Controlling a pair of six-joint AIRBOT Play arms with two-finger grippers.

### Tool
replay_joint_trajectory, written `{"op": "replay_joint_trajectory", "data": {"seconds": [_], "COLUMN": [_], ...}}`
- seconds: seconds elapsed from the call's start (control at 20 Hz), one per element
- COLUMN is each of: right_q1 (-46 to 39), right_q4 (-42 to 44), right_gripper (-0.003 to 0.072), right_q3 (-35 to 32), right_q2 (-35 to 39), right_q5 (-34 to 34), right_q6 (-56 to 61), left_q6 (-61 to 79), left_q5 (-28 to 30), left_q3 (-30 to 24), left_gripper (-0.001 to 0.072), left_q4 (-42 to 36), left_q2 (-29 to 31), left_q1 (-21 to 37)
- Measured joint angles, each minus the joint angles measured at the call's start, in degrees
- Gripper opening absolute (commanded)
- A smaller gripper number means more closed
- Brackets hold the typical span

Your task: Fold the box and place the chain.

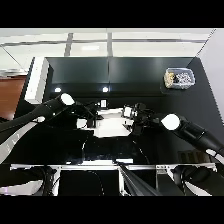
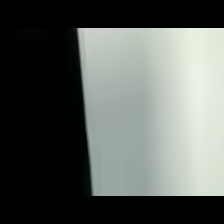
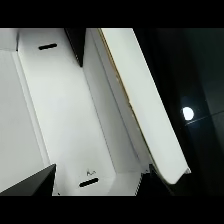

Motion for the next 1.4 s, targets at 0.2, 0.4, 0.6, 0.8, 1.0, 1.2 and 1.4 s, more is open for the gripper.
{"op": "replay_joint_trajectory", "data": {"seconds": [0.2, 0.4, 0.6, 0.8, 1.0, 1.2, 1.4], "right_q1": [-1.73, -3.02, -3.37, -3.34, -3.21, -2.91, -2.01], "right_q4": [-1.42, -5.88, -11.39, -12.20, -11.15, -11.17, -10.73], "right_gripper": [0.0703, 0.0702, 0.0702, 0.0702, 0.0702, 0.0702, 0.0702], "right_q3": [0.11, 0.11, 0.11, 0.02, -0.04, -0.02, -0.07], "right_q2": [-0.94, -1.29, -1.36, -1.62, -1.77, -1.84, -2.01], "right_q5": [-0.20, 5.35, 11.45, 15.56, 17.62, 19.58, 19.96], "right_q6": [-0.15, -0.17, 0.17, 0.37, 0.46, 0.44, 0.44], "left_q6": [0.20, 0.20, 0.17, 0.13, 0.02, 0.04, 0.07], "left_q5": [-0.46, -0.31, -0.22, -0.04, -0.04, -0.07, -0.09], "left_q3": [0.00, 0.00, 0.00, 0.00, 0.00, 0.00, 0.00], "left_gripper": [0.0025, 0.0025, 0.0025, 0.0025, 0.0025, 0.0025, 0.0025], "left_q4": [0.07, 0.07, 0.07, 0.04, 0.04, 0.04, 0.04], "left_q2": [0.00, 0.00, 0.00, 0.00, 0.00, 0.00, 0.00], "left_q1": [0.00, 0.00, 0.00, 0.00, 0.00, 0.00, 0.00]}}
